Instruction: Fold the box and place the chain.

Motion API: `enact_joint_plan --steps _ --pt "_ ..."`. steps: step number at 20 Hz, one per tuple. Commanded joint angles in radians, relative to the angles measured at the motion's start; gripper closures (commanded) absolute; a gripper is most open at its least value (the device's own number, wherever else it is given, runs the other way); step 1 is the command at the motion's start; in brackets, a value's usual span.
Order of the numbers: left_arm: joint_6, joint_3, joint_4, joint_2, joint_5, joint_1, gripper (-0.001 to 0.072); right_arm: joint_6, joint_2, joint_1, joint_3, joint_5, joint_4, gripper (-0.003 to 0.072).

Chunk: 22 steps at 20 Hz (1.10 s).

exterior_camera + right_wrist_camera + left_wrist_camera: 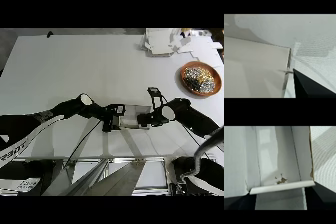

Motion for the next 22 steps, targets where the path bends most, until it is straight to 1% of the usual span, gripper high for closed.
enact_joint_plan --steps 1,7,9,10,11,13,16,19,22 --pt "0.000 0.001 0.000 0.001 0.000 0.000 0.0622 0.029 -0.030 0.014 0.006 0.031 -0.019 0.0275" --pt "0.000 0.001 0.000 0.001 0.000 0.000 0.0622 0.032 -0.061 0.048 0.012 0.039 -0.023 0.0279" --pt "0.000 0.001 0.000 0.001 0.000 0.000 0.0622 0.033 -0.061 0.048 0.012 0.042 -0.026 0.0298" --pt "0.000 0.001 0.000 0.001 0.000 0.000 0.0622 0.037 -0.061 0.048 0.012 0.042 -0.026 0.0323" --pt "0.000 0.001 0.000 0.001 0.000 0.000 0.0622 0.042 -0.061 0.048 0.012 0.041 -0.028 0.0325" --pt "0.001 0.001 0.000 0.001 0.000 0.000 0.0622 0.067 -0.061 0.048 0.022 0.042 -0.050 0.0325" --pt "0.000 0.001 0.000 0.001 0.000 0.000 0.0622 0.067 -0.061 0.048 0.068 0.065 -0.103 0.0327" --pt "0.000 0.001 0.000 0.001 0.000 0.000 0.0622 0.087 -0.066 0.047 0.075 0.068 -0.118 0.0330" --pt "0.000 0.001 0.000 0.001 0.000 0.000 0.0622 0.089 -0.080 0.047 0.075 0.062 -0.118 0.0374"
